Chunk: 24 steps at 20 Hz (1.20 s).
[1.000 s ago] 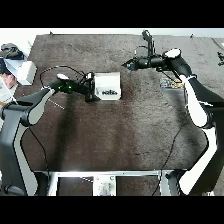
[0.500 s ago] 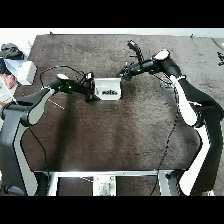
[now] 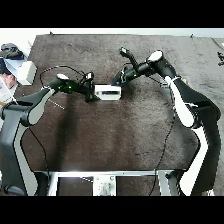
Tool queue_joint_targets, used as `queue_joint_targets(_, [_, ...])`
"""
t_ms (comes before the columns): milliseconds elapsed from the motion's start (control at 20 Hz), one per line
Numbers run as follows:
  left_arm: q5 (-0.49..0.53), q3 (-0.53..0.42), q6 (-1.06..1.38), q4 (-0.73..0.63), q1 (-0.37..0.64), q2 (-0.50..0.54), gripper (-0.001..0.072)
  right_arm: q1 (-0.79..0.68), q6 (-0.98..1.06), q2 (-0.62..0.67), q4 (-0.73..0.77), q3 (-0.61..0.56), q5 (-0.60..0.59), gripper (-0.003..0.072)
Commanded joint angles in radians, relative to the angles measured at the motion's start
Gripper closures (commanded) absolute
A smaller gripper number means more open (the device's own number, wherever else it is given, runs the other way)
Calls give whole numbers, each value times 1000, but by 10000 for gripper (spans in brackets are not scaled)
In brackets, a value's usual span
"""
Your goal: Fold the box and place the chain.
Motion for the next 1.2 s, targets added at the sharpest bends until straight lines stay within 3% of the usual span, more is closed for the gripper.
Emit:
queue_joint_targets(0, [0, 1, 0, 0, 0, 0, 370, 29, -37, -1, -55, 1, 8, 410])
queue_joint_targets(1150, [0, 0, 0, 0, 0, 0, 370, 71, -114, 48, -212, 1, -137, 410])
